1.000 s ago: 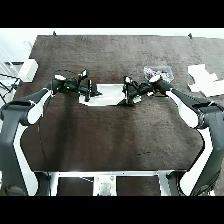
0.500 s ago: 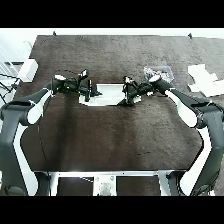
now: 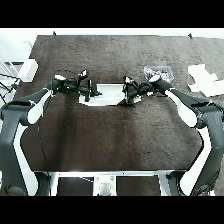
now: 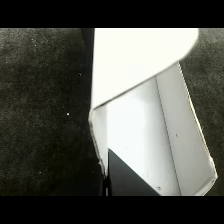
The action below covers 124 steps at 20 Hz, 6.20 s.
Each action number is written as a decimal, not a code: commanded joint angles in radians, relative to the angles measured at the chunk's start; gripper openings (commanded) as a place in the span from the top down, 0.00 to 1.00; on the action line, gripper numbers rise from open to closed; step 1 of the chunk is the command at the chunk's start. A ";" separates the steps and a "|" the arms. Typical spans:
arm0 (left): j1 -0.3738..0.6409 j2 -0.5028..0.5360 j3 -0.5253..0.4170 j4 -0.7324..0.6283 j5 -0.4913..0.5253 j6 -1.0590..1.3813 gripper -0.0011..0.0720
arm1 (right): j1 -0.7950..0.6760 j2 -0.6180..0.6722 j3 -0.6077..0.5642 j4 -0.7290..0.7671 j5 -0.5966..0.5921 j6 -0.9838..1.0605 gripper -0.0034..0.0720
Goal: Fold the box and place the chain.
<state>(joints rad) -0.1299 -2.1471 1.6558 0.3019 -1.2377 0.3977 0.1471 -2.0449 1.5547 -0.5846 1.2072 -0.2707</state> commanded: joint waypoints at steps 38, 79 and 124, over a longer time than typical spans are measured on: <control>0.080 0.239 0.032 0.092 -0.279 -0.167 0.97 | 0.001 0.000 0.000 0.000 0.002 0.000 0.18; -0.052 0.241 0.005 0.150 0.216 -0.183 0.96 | 0.001 0.000 0.000 0.000 0.002 0.000 0.17; -0.111 0.242 -0.098 0.472 0.182 -0.283 0.67 | 0.001 0.000 0.000 0.000 0.002 0.000 0.17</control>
<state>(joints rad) -0.2405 -1.9041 1.5848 0.8143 -1.1130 0.0700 0.1471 -2.0449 1.5543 -0.5846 1.2087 -0.2707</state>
